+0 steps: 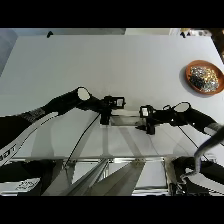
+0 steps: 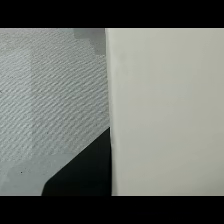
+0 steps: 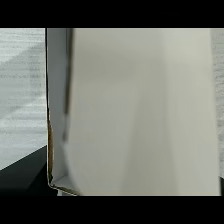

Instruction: Fold the box and place the chain.

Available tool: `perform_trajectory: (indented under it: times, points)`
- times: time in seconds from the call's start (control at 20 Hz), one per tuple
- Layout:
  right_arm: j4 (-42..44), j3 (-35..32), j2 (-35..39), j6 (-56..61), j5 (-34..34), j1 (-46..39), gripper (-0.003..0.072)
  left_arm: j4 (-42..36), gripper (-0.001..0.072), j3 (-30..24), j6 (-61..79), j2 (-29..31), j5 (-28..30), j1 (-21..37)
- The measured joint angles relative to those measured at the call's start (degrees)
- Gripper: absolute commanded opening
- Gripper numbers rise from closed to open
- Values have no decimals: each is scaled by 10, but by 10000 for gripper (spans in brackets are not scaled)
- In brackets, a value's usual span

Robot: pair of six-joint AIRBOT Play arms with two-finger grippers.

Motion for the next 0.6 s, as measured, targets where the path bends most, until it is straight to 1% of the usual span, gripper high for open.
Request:
perform_trajectory:
  times: [0.6]
  points:
    - [-2, 0, 0, 0, 4, 0, 459, 0, 12, 0, 0, 0, 0, 0]
